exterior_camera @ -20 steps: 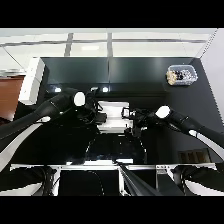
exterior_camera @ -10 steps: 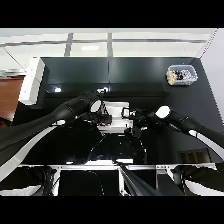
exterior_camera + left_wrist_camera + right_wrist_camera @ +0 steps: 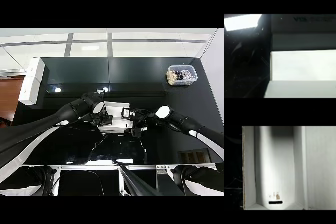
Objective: Fold the box and place the chain.
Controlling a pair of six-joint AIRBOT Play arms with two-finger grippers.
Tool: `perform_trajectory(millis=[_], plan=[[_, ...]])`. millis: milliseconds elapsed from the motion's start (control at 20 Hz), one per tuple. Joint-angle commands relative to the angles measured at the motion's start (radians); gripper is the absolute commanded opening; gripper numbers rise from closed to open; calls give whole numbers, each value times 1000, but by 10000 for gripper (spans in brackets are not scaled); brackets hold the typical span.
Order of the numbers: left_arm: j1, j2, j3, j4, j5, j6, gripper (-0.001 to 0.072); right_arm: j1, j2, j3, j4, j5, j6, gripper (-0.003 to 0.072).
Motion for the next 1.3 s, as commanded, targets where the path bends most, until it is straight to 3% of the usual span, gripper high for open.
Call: perform_trajectory(millis=[0,50,100,150,200,650,750,800,900,1250], plan=[[-1,-2,0,-4,-10,-1,32,0,-1,0,0,-1,2,71],[-1,-2,0,-9,-10,-1,42,0,-1,0,0,-1,2,71],[-1,-2,0,-8,-10,2,161,0,-1,0,0,-1,2,71],[-1,-2,0,-3,-10,18,390,0,-1,0,0,-1,2,71],[-1,-2,0,0,-10,22,467,0,-1,0,0,-1,2,72],[-1,0,29,3,-10,24,467,0,-1,0,0,-1,2,72],[-1,-1,36,5,-8,23,423,0,-1,0,0,-1,2,71],[-1,-1,35,5,-10,23,223,0,-1,0,0,-1,2,71],[-1,-1,35,3,-11,23,22,0,-1,0,0,-1,2,71],[-1,-1,35,2,-18,23,27,0,-1,0,0,-1,2,71]])
